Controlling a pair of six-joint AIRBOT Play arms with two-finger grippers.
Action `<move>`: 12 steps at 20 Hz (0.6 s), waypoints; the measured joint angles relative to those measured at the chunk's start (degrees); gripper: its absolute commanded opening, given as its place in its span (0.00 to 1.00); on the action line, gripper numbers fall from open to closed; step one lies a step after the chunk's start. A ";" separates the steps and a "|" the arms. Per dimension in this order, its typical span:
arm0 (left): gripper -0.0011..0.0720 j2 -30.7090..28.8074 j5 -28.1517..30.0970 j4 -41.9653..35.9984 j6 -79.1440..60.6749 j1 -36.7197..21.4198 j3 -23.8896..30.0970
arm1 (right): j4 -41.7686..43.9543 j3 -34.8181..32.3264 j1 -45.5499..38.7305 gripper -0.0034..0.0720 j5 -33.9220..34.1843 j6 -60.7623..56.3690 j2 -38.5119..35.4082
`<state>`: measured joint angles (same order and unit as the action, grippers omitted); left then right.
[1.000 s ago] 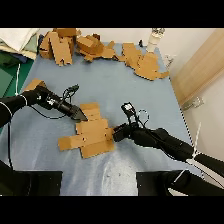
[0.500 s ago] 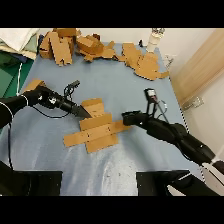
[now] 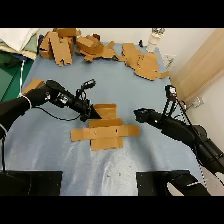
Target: Fold the box.
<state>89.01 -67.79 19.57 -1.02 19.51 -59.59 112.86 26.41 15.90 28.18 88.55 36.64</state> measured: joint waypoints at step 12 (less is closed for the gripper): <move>0.03 -10.12 18.62 -3.17 -12.76 7.67 13.11 | -0.24 0.00 -0.04 0.35 1.86 0.20 3.17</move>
<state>78.89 -49.17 16.40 -13.78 27.18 -46.48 112.62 26.41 15.86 30.04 88.75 39.81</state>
